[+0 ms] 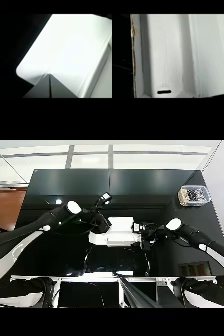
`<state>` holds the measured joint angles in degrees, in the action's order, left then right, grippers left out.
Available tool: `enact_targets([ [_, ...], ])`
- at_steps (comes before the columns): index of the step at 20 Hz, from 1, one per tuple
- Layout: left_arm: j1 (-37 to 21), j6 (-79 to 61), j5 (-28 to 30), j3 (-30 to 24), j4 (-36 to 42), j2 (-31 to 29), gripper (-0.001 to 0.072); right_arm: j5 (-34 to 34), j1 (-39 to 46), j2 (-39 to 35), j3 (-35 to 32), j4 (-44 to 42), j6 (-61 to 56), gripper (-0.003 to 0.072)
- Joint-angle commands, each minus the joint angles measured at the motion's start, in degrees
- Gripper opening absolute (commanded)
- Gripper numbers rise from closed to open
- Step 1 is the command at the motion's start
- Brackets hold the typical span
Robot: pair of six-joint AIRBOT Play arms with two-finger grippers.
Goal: Fold the box and place the chain.
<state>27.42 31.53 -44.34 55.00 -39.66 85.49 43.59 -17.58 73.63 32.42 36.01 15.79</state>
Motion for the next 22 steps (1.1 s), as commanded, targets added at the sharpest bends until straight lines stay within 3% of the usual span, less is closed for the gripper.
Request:
enact_targets([
  [1, -4.5, 5.0, -10.2, 3.8, -5.4, -2.8, 0.0028, -0.1, 0.0, 0.0, 0.0, 0.0, -0.1, 0.0345],
  [3, -8.9, 10.6, -11.1, 3.1, -9.2, -8.6, 0.0027, -0.1, 0.0, 0.0, 0.0, 0.0, -0.1, 0.0345],
  [5, -13.0, 11.2, -10.8, 0.0, -7.3, -14.9, 0.0028, -0.1, 0.0, 0.0, 0.0, 0.0, -0.1, 0.0345],
  [6, -14.4, 9.1, -9.6, -2.7, -3.4, -17.6, 0.0028, -0.1, 0.0, 0.0, 0.0, 0.0, -0.1, 0.0345],
  [9, -14.6, -18.6, -11.0, -13.2, 12.3, -21.7, 0.0034, -0.1, 0.0, 0.0, 0.0, 0.0, -0.1, 0.0345],
  [10, -13.9, -24.0, -11.8, -15.5, 13.1, -21.4, 0.0142, -0.1, 0.0, 0.0, 0.0, 0.0, -0.1, 0.0345],
  [11, -12.7, -29.0, -11.1, -17.4, 12.4, -20.8, 0.0464, -0.1, 0.0, 0.0, 0.0, 0.0, -0.1, 0.0345],
  [12, -11.0, -33.2, -8.4, -18.8, 11.4, -19.8, 0.0715, -0.1, 0.0, 0.0, 0.0, 0.0, -0.1, 0.0345],
  [17, -2.3, -37.7, 4.1, -19.5, 3.5, -15.3, 0.0708, -0.1, 0.0, 0.0, 0.0, 0.0, -0.1, 0.0345],
  [21, 0.1, -33.4, 3.0, -19.0, 4.5, -13.6, 0.0676, -0.1, 0.0, 0.0, 0.0, 0.0, -0.1, 0.0345],
  [22, 0.1, -33.5, 1.5, -19.0, 4.3, -13.6, 0.0608, -0.1, 0.0, 0.0, 0.0, 0.0, -0.1, 0.0346],
])
